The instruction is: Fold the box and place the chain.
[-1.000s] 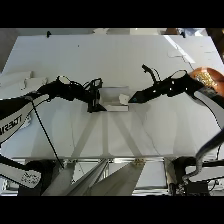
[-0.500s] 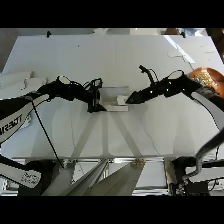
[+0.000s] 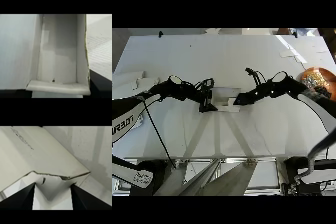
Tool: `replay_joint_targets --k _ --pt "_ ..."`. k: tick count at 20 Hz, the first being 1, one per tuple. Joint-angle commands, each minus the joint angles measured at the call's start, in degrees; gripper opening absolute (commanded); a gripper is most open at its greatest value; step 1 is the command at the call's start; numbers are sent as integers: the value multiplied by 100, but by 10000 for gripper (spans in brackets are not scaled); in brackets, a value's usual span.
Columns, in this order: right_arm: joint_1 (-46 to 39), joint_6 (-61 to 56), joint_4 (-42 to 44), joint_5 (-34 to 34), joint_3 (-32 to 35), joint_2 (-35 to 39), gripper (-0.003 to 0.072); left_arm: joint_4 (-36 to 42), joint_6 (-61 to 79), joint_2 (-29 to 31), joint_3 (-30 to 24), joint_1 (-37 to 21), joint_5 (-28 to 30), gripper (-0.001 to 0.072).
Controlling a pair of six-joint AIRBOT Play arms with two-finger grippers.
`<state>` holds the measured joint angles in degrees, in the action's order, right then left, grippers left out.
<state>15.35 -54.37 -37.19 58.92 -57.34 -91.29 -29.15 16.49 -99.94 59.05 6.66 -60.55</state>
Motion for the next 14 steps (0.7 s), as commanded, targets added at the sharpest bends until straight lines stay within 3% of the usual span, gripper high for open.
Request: replay_joint_targets --k 1,14 --pt "188 -743 -627 -568 2 76 481 20 -20 2 4 -2 -7 364" --pt "267 -1613 -1657 -645 0 343 457 20 -20 2 4 -2 -7 364"
